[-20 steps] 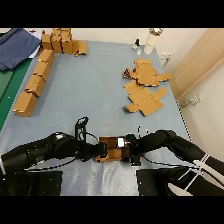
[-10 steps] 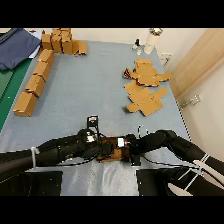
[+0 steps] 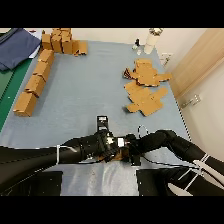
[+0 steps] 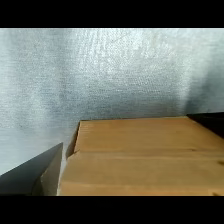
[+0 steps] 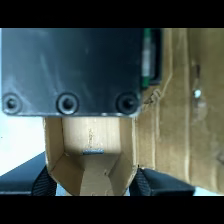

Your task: Fold the box.

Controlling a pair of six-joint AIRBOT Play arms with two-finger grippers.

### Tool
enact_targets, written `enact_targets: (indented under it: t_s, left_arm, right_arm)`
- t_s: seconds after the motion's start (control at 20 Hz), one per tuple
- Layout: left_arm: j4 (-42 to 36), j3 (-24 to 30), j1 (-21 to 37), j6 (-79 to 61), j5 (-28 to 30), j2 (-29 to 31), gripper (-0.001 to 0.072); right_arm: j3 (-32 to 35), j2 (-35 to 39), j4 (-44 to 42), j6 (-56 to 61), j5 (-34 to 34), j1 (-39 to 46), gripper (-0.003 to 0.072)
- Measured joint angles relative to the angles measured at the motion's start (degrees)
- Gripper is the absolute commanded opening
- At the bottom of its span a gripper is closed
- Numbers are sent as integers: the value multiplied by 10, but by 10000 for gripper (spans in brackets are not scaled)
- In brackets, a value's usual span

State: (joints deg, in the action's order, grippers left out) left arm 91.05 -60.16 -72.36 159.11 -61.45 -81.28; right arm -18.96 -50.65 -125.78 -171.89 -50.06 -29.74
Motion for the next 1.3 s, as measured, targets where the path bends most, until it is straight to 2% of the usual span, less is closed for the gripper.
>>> enact_targets:
  t_s: [0.65, 0.7, 0.75, 0.8, 0.85, 0.9, 0.95, 1.3]
  left_arm:
    - [2, -7, -2, -24, -19, -17, 580]
    - [1, -8, -2, -27, -16, -19, 465]
    - [-1, -8, -2, -28, -13, -20, 203]
    - [-2, -8, -2, -29, -9, -21, 162]
    - [0, -8, -2, -31, -18, -22, 161]
    - [2, -8, -2, -31, -14, -23, 66]
    - [1, -8, -2, -31, -15, -23, 12]
    - [-1, -8, -8, -33, -7, -24, 12]
  right_arm:
    - [0, 0, 0, 0, 0, 0, 508]
    - [0, 0, 0, 0, 0, 0, 508]
    - [0, 0, 0, 0, 0, 0, 508]
    - [0, 0, 0, 0, 0, 0, 507]
    - [0, 0, 0, 0, 0, 0, 508]
    - [0, 0, 0, 0, 0, 0, 507]
    - [0, 0, 0, 0, 0, 0, 508]
    - [0, 0, 0, 1, -1, 1, 508]
